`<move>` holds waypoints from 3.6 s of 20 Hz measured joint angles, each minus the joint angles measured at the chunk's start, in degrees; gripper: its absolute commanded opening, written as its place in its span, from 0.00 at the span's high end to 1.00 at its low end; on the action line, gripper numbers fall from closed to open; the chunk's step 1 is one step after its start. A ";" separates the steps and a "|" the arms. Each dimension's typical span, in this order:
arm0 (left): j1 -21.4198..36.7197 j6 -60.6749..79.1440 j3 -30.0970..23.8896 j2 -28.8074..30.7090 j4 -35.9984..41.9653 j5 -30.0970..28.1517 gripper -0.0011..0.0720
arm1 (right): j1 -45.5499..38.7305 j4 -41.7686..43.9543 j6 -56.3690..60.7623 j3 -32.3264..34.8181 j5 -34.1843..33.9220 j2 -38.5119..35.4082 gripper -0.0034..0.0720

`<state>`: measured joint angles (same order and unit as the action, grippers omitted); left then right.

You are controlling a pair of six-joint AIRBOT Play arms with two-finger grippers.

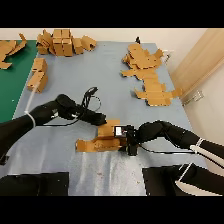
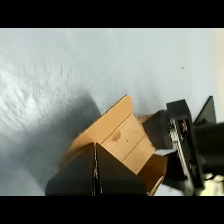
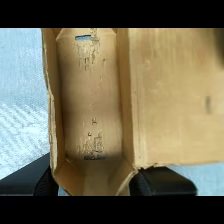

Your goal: Fold the box.

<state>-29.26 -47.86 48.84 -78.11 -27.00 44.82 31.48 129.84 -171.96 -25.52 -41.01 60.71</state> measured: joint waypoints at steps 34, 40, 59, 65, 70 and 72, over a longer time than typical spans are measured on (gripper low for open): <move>-19.91 15.28 -15.67 22.36 -35.67 -7.58 0.30 | 0.00 -0.28 0.02 0.02 0.00 0.02 0.29; -14.71 9.64 -15.80 24.09 -35.47 -0.76 0.51 | 0.00 -1.31 0.07 0.02 -0.02 0.02 0.29; -11.78 31.23 -25.24 28.44 -22.62 -7.78 0.51 | 0.07 -3.17 0.02 0.02 -0.20 0.00 0.29; -11.82 34.05 -25.31 27.21 -22.34 -10.93 0.51 | 0.07 -3.13 0.02 0.02 -0.24 0.00 0.29; -12.20 36.17 -25.31 27.06 -19.28 -11.54 0.51 | 0.07 -3.04 0.02 0.02 -0.22 0.00 0.29; -12.24 37.70 -25.31 27.06 -17.49 -11.76 0.52 | 0.07 -3.02 0.00 0.02 -0.22 0.00 0.29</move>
<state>-41.50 -10.15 23.53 -51.05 -44.49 33.06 31.55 126.82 -171.96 -25.50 -41.23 60.71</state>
